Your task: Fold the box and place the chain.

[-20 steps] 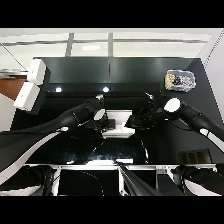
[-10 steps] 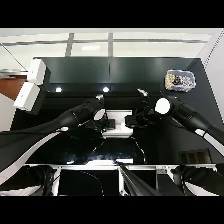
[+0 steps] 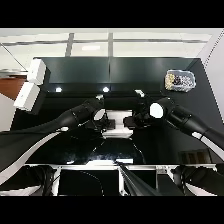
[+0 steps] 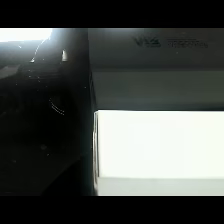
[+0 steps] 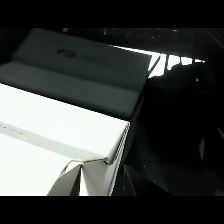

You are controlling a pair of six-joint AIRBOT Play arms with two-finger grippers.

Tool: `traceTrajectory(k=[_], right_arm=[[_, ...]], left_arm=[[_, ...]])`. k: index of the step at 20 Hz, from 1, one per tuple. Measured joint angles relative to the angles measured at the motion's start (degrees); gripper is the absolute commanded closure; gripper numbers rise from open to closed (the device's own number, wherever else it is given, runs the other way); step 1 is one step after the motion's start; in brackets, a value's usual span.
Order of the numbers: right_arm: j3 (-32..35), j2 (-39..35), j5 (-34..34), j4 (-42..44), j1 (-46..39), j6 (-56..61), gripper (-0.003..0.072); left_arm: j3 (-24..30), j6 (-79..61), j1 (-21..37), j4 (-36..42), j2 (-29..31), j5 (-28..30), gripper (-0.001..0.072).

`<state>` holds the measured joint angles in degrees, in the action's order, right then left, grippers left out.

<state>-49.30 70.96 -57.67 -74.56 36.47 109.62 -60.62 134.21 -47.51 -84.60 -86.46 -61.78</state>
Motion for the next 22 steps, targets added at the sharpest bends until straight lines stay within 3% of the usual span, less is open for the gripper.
traceTrajectory(k=[19, 20, 22], right_arm=[[-8.59, 8.83, -10.49, -9.79, 6.12, 10.23, 0.039], [-8.87, 9.35, -10.99, -9.92, 6.32, 10.93, 0.049], [-9.29, 10.21, -11.65, -9.84, 6.58, 12.35, 0.0506]], left_arm=[[0.0, 0.02, 0.0, 0.02, 0.0, 0.02, 0.0677], [0.0, 0.02, 0.0, 0.02, 0.0, 0.02, 0.0677], [0.0, 0.02, 0.0, 0.0, 0.0, 0.02, 0.0677]])
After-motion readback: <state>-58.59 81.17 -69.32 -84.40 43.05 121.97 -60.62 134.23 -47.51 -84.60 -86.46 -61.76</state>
